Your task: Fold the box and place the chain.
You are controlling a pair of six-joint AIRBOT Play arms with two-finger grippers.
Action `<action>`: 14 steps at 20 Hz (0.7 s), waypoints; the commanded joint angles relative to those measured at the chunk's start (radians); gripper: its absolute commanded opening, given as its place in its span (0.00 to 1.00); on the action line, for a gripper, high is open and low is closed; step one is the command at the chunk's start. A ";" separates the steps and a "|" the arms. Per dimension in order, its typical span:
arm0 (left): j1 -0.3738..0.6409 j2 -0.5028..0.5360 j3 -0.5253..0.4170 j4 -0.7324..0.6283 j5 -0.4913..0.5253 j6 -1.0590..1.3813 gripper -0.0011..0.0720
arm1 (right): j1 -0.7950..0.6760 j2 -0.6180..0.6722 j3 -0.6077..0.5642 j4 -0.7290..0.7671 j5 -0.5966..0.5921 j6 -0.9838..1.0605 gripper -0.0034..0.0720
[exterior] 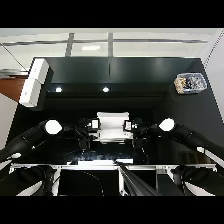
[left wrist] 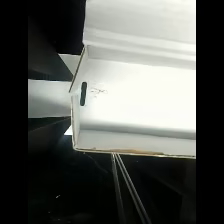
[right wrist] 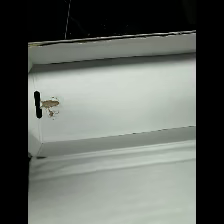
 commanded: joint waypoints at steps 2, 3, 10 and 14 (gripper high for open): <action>-0.003 -0.005 0.000 -0.091 0.007 0.004 0.39 | 0.000 -0.001 0.000 0.000 0.000 0.000 0.75; -0.004 -0.005 0.000 -0.094 0.008 0.005 0.39 | 0.000 -0.001 0.000 0.000 0.000 0.000 0.75; -0.024 -0.025 0.000 -0.212 0.033 0.043 0.31 | 0.000 -0.001 0.000 0.000 0.000 0.000 0.75; -0.042 -0.058 0.000 -0.205 0.087 0.048 0.21 | 0.000 -0.001 0.000 0.000 0.000 0.000 0.75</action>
